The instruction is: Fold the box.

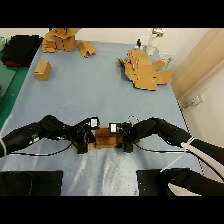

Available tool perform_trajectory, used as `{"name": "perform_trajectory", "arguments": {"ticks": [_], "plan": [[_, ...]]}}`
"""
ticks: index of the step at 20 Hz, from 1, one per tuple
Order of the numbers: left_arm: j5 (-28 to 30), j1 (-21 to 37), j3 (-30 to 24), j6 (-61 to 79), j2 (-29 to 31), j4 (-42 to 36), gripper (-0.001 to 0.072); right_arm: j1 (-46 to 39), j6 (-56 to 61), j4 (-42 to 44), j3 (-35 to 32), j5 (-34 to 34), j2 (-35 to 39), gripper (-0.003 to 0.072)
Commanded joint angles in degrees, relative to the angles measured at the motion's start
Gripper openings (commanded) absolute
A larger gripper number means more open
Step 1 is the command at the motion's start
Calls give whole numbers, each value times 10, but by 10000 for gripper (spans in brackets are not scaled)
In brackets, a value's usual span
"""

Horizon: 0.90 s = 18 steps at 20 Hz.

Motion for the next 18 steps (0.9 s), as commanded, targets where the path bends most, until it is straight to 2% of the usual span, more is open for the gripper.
{"name": "perform_trajectory", "arguments": {"ticks": [1,3,6,8,10,11,14,18], "plan": [[26,7,0,-214,61,189,11,0,-1,-1,0,0,0,490],[-15,7,0,-354,122,311,11,0,-1,-1,0,0,0,490],[-107,7,0,-509,213,372,11,0,-1,-1,0,0,0,490],[-125,7,0,-756,252,469,11,0,-1,-1,0,0,0,490],[-172,13,0,-1041,257,595,12,0,-1,-1,0,0,0,490],[-201,25,-3,-1123,252,616,12,0,-1,-1,0,0,0,490],[-224,64,-23,-1162,218,541,11,0,-1,-1,0,0,0,490],[-154,75,-38,-1092,143,382,10,0,-1,-1,0,0,0,490]]}}
